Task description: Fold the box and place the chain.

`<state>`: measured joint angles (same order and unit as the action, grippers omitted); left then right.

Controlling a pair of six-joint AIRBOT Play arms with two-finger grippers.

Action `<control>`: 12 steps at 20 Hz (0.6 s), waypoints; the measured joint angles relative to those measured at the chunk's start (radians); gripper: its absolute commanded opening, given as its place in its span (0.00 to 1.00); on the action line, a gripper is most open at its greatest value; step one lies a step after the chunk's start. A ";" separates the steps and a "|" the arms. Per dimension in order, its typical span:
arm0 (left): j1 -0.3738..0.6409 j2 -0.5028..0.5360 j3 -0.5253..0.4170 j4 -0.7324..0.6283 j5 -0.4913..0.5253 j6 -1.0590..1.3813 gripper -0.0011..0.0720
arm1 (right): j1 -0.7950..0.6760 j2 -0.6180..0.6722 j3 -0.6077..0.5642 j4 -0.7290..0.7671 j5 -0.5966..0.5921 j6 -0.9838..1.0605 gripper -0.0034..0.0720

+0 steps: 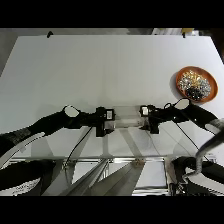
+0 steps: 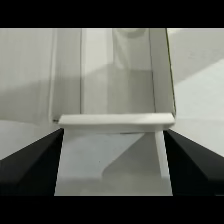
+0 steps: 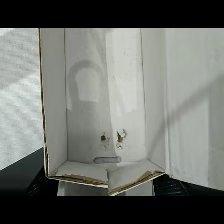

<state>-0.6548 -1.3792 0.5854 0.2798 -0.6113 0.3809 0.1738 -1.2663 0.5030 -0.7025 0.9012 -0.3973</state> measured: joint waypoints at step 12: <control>-0.026 -0.055 0.039 -0.044 -0.008 0.019 0.96 | 0.000 0.000 0.000 -0.001 0.002 -0.001 0.50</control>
<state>-0.6804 -1.4342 0.6243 0.2359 -0.6193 0.4000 0.1738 -1.2659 0.5030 -0.7033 0.9031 -0.3981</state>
